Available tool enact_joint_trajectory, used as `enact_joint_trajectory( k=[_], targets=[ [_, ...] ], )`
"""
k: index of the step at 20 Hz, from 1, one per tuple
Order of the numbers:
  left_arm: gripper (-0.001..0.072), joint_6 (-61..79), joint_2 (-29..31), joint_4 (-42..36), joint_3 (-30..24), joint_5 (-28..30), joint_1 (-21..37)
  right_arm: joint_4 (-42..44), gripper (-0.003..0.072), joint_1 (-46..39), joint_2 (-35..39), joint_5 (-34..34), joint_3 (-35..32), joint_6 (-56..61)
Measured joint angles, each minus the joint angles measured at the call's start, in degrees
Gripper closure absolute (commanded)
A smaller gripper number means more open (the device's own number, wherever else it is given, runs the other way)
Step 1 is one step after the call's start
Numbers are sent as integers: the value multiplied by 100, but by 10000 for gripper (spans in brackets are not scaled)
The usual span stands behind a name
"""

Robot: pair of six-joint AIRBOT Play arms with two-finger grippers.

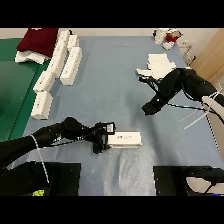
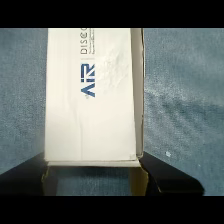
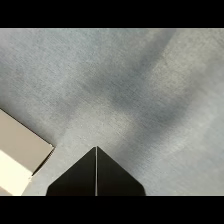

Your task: Fold the box.

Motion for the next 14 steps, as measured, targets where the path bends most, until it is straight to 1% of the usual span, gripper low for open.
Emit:
enact_joint_trajectory(
  k=[4, 7, 9, 10, 12, 14],
  targets=[
    [232, -55, 44, 9, 20, 83, 35, -2, 677, -2, -9, -4, 7, 0],
    [232, -824, 367, 129, 31, 116, 326, -2, 677, -2, -11, -4, 7, 0],
    [233, -1672, 789, 474, 35, 125, 774, -2, 677, -2, -11, -4, 7, 0],
    [232, -2210, 1032, 767, 35, 149, 1104, 0, 677, -2, -11, -4, 7, 0],
    [232, -3416, 1421, 1475, 35, 201, 1871, -2, 677, -2, -11, -7, 7, 0],
    [232, -4542, 1624, 2179, 35, 170, 2702, -2, 677, -2, -11, -7, 7, 0]
  ],
)
